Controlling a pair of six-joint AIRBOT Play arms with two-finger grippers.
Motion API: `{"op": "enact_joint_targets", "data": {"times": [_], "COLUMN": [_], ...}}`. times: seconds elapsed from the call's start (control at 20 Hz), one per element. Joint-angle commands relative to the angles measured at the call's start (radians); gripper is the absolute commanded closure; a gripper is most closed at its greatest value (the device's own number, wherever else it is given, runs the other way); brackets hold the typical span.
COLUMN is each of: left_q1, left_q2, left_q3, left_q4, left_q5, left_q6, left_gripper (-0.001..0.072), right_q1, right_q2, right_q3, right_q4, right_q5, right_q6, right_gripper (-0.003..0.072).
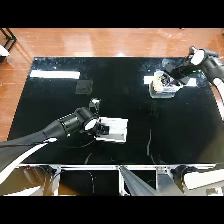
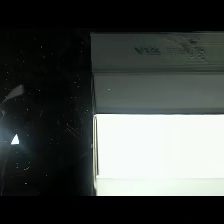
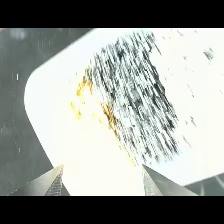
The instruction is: Fold the box and place the chain.
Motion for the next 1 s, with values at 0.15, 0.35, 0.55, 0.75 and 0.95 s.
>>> {"op": "enact_joint_targets", "data": {"times": [0.15, 0.35, 0.55, 0.75, 0.95], "left_q1": [0.001, 0.001, 0.001, 0.001, 0.001], "left_q2": [0.000, 0.000, 0.000, 0.000, 0.000], "left_q3": [0.000, 0.000, 0.000, 0.000, 0.000], "left_q4": [0.002, 0.005, 0.009, 0.009, 0.009], "left_q5": [-0.001, 0.000, 0.000, 0.002, 0.002], "left_q6": [0.000, 0.000, 0.001, 0.001, 0.001], "left_gripper": [0.0685, 0.0684, 0.0685, 0.0684, 0.0684], "right_q1": [-0.007, -0.007, 0.001, 0.003, 0.005], "right_q2": [-0.153, -0.154, -0.154, -0.172, -0.197], "right_q3": [0.124, 0.124, 0.124, 0.124, 0.124], "right_q4": [0.064, 0.100, 0.100, 0.099, 0.100], "right_q5": [-0.001, 0.006, 0.010, 0.022, 0.015], "right_q6": [0.019, 0.029, 0.058, 0.058, 0.058], "right_gripper": [0.0211, 0.0248, 0.0248, 0.0248, 0.0248]}}
